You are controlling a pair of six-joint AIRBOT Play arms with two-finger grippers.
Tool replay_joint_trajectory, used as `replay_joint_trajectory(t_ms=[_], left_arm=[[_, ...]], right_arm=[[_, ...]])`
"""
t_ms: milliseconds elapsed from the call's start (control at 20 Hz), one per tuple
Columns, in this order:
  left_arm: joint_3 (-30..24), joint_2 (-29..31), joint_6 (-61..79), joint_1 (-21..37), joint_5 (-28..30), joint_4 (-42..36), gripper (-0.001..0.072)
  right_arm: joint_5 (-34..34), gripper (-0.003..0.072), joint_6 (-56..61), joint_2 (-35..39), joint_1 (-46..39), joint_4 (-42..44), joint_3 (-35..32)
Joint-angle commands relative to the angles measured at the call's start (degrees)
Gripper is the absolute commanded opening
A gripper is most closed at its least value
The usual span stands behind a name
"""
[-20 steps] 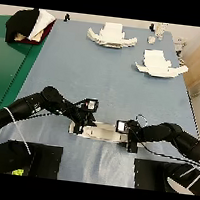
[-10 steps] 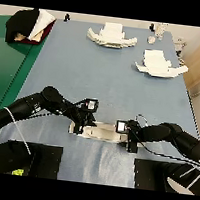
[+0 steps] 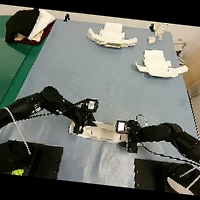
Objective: Fold the box.
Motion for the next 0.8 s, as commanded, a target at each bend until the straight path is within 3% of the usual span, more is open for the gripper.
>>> replay_joint_trajectory(t_ms=[0,750], left_arm=[[0.0,0.0,0.0,0.0,0.0,0.0,0.0014],[0.0,0.0,0.0,0.0,0.0,-0.4,0.0015]], right_arm=[[-0.1,0.0510,0.0,0.0,0.0,0.1,0.1],[-0.1,0.0510,0.0,0.0,0.0,0.1,0.1]])
